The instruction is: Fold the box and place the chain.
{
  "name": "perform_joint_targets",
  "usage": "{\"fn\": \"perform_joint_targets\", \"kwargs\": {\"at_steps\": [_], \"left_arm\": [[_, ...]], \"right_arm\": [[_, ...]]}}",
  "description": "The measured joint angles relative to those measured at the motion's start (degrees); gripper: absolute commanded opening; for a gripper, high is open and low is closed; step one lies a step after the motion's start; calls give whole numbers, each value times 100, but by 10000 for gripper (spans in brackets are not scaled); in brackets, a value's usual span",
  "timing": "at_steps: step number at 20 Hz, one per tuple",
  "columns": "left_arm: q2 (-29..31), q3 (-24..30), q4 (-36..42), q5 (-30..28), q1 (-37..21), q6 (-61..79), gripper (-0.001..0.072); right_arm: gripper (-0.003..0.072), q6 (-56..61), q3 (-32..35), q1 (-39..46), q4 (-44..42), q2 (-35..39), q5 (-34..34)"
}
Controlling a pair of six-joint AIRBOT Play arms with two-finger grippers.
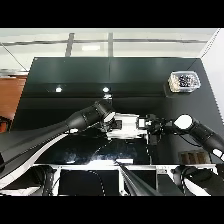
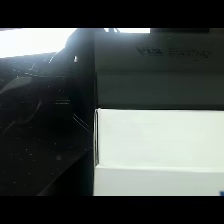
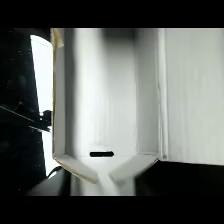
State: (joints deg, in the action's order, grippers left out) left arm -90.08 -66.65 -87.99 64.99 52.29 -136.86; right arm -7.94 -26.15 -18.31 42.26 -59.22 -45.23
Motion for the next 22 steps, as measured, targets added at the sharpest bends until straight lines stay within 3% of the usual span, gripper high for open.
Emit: {"fn": "perform_joint_targets", "kwargs": {"at_steps": [22], "left_arm": [[-4,-2,17,107,-70,-2,29]], "right_arm": [[172,457,0,-129,-1021,-396,116]]}}
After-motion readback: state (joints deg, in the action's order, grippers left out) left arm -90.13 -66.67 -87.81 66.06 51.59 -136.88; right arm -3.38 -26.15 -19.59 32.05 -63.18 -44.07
